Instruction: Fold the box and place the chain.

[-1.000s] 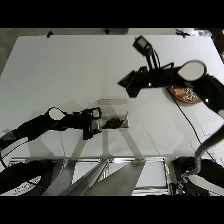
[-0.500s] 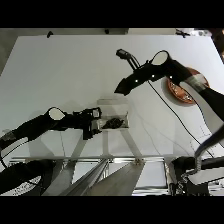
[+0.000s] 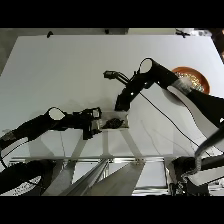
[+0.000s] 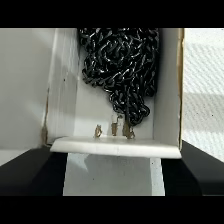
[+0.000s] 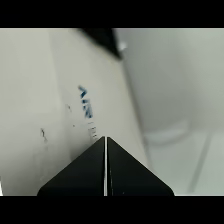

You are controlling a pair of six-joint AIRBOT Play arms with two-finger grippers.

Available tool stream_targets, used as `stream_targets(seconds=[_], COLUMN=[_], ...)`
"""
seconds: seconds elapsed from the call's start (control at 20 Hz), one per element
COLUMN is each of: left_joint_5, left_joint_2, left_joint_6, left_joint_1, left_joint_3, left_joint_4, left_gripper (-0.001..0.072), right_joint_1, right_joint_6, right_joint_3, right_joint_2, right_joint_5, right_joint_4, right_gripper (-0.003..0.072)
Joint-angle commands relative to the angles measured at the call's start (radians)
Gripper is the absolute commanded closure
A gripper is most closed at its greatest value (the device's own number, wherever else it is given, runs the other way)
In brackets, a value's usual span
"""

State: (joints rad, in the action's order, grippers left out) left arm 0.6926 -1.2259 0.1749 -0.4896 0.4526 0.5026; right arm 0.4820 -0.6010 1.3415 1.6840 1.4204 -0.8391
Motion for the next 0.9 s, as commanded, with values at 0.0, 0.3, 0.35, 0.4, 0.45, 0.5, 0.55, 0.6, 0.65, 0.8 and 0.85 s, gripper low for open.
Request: stream_targets(seconds=[0.0,0.3,0.35,0.4,0.45,0.5,0.55,0.6,0.65,0.8,0.85], left_joint_5=[0.0,0.0,0.0,0.0,0.0,0.0,0.0,0.0,0.0,0.0,0.0], left_joint_2=[0.0,0.0,0.0,0.0,0.0,0.0,0.0,0.0,0.0,0.0,0.0], left_joint_6=[0.0,0.0,0.0,0.0,0.0,0.0,0.0,0.0,0.0,0.0,0.0], left_joint_1=[0.0,0.0,0.0,0.0,0.0,0.0,0.0,0.0,0.0,0.0,0.0], left_joint_3=[0.0,0.0,0.0,0.0,0.0,0.0,0.0,0.0,0.0,0.0,0.0], left_joint_4=[0.0,0.0,0.0,0.0,0.0,0.0,0.0,0.0,0.0,0.0,0.0], left_gripper=[0.044,0.044,0.044,0.044,0.044,0.044,0.044,0.044,0.044,0.044,0.044], right_joint_1=[0.054,0.101,0.103,0.105,0.105,0.105,0.105,0.105,0.11,0.154,0.174], right_joint_6=[0.003,0.008,0.008,0.009,0.013,0.032,0.037,0.038,0.045,0.073,0.092], right_joint_3=[-0.042,-0.214,-0.241,-0.266,-0.283,-0.297,-0.304,-0.309,-0.314,-0.321,-0.321], right_joint_2=[-0.056,-0.24,-0.272,-0.301,-0.32,-0.333,-0.338,-0.337,-0.337,-0.337,-0.337], right_joint_5=[0.022,-0.142,-0.178,-0.216,-0.246,-0.269,-0.289,-0.296,-0.316,-0.349,-0.356], right_joint_4=[-0.097,-0.212,-0.212,-0.213,-0.215,-0.214,-0.213,-0.21,-0.208,-0.206,-0.203], right_gripper=[0.0667,0.0332,0.0269,0.0173,0.0098,0.0095,0.0095,0.0095,0.0095,0.0096,0.0098])
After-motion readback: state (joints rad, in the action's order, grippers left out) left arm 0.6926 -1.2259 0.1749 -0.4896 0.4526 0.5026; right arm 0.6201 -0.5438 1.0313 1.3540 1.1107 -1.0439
